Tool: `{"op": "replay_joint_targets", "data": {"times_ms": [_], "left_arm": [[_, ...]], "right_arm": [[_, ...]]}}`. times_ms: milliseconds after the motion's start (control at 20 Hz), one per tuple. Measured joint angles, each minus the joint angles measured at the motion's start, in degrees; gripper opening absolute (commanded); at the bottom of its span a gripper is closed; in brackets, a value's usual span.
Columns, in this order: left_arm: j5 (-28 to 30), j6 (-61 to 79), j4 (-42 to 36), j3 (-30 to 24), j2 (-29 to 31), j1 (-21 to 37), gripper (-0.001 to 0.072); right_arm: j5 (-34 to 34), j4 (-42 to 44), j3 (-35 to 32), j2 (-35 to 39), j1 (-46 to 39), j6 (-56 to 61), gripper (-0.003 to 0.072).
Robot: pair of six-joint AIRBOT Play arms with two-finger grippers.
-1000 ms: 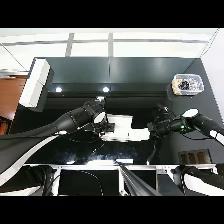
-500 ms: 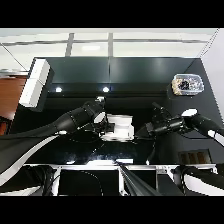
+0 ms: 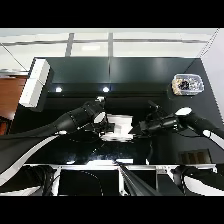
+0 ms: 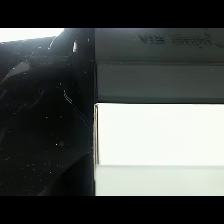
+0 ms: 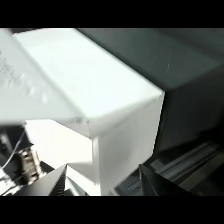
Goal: Fold the box and place the chain.
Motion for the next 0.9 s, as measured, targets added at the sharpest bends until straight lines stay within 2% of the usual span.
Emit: {"op": "replay_joint_targets", "data": {"times_ms": [250,650,700,750,850,900], "left_arm": [[-0.3,0.0,0.0,0.0,0.0,0.0,0.0031],[-1.2,0.0,0.0,0.0,0.0,0.0,0.0031],[-1.2,0.0,0.0,0.0,0.0,0.0,0.0031],[-1.2,0.0,0.0,0.0,0.0,0.0,0.0031],[-1.3,0.0,0.0,0.0,0.0,0.0,0.0031],[-1.3,0.0,0.0,0.0,0.0,0.0,0.0030]], "right_arm": [[-7.0,-8.6,6.5,0.0,8.0,13.7,0.0482],[-10.3,-39.9,18.1,0.0,23.6,48.1,0.0481],[-10.2,-42.6,18.9,0.0,25.2,52.2,0.0404],[-10.1,-44.9,19.5,-0.1,26.7,56.4,0.0371],[-9.3,-47.9,20.3,-0.4,29.0,62.6,0.0371],[-8.6,-49.1,20.5,-0.5,29.9,65.1,0.0346]]}}
